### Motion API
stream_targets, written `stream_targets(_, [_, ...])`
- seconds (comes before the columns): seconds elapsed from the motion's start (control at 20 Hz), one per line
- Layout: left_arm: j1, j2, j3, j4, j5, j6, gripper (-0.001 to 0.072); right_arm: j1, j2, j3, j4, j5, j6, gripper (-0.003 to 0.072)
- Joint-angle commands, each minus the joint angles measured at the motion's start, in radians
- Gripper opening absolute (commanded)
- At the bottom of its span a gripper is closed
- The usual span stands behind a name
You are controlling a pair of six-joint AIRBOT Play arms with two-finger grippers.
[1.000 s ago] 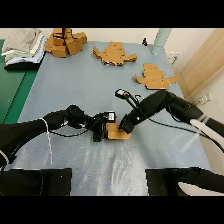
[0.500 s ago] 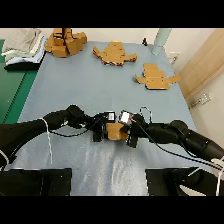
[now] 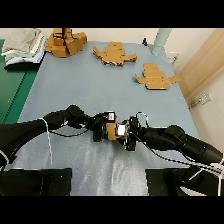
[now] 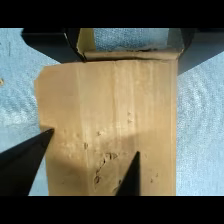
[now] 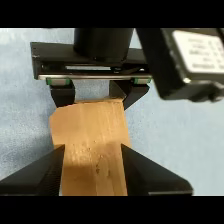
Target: Fold the box.
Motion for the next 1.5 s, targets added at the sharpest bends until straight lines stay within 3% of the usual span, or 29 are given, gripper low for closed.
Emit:
stream_targets(0.0, [0.000, 0.000, 0.000, 0.000, 0.000, 0.000, 0.0527, 0.006, -0.038, 0.000, -0.030, 0.024, -0.010, 0.0553])
stream_targets(0.4, [0.000, 0.000, 0.000, 0.000, 0.000, 0.000, 0.0527, 0.006, -0.077, 0.007, -0.152, 0.066, -0.010, 0.0545])
stream_targets(0.45, [0.000, 0.000, 0.000, 0.000, 0.000, 0.000, 0.0527, 0.006, -0.077, 0.007, -0.162, 0.078, -0.010, 0.0508])
stream_targets(0.55, [0.000, 0.000, 0.000, 0.000, 0.000, 0.000, 0.0527, 0.008, -0.077, 0.007, -0.184, 0.108, -0.010, 0.0503])
stream_targets(1.45, [0.000, 0.000, 0.000, 0.000, 0.000, 0.000, 0.0526, 0.020, 0.027, 0.007, -0.190, 0.084, -0.010, 0.0504])
